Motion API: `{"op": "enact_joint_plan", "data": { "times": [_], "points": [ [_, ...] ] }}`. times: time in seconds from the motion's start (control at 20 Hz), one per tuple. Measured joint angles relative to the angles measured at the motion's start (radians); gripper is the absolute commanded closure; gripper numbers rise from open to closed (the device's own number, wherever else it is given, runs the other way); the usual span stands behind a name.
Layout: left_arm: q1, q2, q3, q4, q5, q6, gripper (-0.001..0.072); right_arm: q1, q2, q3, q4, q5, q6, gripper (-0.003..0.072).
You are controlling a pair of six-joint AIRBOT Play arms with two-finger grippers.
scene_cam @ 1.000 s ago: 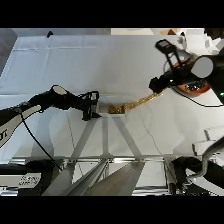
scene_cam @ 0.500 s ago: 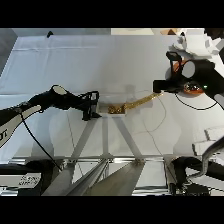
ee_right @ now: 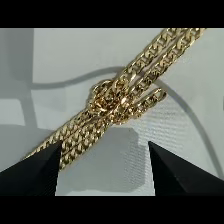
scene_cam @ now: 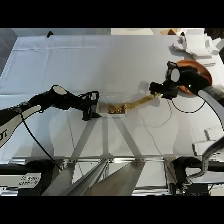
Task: Fold the box and place the chain.
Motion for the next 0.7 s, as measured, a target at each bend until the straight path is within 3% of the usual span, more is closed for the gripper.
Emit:
{"op": "enact_joint_plan", "data": {
  "times": [0.2, 0.25, 0.6, 0.7],
  "points": [
    [0.0, 0.0, 0.0, 0.0, 0.0, 0.0, 0.0435, 0.0, -0.041, 0.002, -0.015, -0.015, 0.04, 0.0582],
    [0.0, 0.0, 0.0, 0.0, 0.0, 0.0, 0.0435, 0.0, -0.045, 0.002, -0.02, -0.023, 0.042, 0.0661],
    [0.0, 0.0, 0.0, 0.0, 0.0, 0.0, 0.0435, 0.001, -0.04, -0.002, 0.003, -0.117, -0.019, 0.0679],
    [0.0, 0.0, 0.0, 0.0, 0.0, 0.0, 0.0435, 0.002, -0.007, -0.001, 0.003, -0.096, -0.076, 0.0679]
  ]
}}
